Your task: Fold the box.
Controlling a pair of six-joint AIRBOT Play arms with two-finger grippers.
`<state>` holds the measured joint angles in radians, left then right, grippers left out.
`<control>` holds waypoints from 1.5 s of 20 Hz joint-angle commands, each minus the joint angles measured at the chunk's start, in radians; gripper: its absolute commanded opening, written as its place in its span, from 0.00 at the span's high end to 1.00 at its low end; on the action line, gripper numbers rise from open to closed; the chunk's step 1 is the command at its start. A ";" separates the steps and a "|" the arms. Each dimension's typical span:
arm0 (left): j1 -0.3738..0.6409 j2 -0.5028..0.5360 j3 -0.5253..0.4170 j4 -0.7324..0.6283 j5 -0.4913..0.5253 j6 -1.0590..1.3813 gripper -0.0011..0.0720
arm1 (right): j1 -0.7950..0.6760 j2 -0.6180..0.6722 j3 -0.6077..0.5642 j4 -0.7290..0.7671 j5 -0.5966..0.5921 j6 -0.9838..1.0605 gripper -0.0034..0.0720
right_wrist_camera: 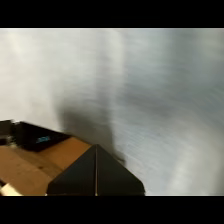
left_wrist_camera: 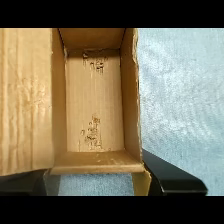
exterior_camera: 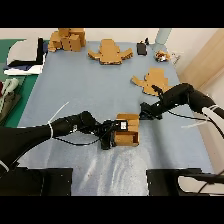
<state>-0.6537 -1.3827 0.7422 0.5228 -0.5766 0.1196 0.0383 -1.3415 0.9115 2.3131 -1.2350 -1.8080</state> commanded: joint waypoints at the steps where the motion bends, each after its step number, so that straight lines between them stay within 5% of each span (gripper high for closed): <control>1: 0.000 0.000 0.001 0.000 0.000 0.000 0.25 | -0.035 -0.105 -0.002 0.332 -0.143 -0.445 0.95; 5: 0.000 0.000 0.001 0.000 0.000 0.000 0.25 | 0.049 0.014 -0.110 0.325 -0.173 -0.523 0.95; 9: 0.000 0.000 0.001 0.000 0.000 0.000 0.25 | 0.133 0.262 -0.306 0.228 0.010 -0.522 0.95; 25: 0.000 0.000 0.001 0.000 0.000 0.000 0.25 | 0.870 0.777 -0.473 -0.808 0.602 -0.231 0.94; 28: 0.000 0.000 0.001 0.000 0.000 0.000 0.25 | 0.922 0.764 -0.528 -0.869 0.661 -0.235 0.52; 30: 0.000 0.000 0.001 0.000 0.000 0.000 0.25 | 0.930 0.754 -0.539 -0.866 0.662 -0.235 0.44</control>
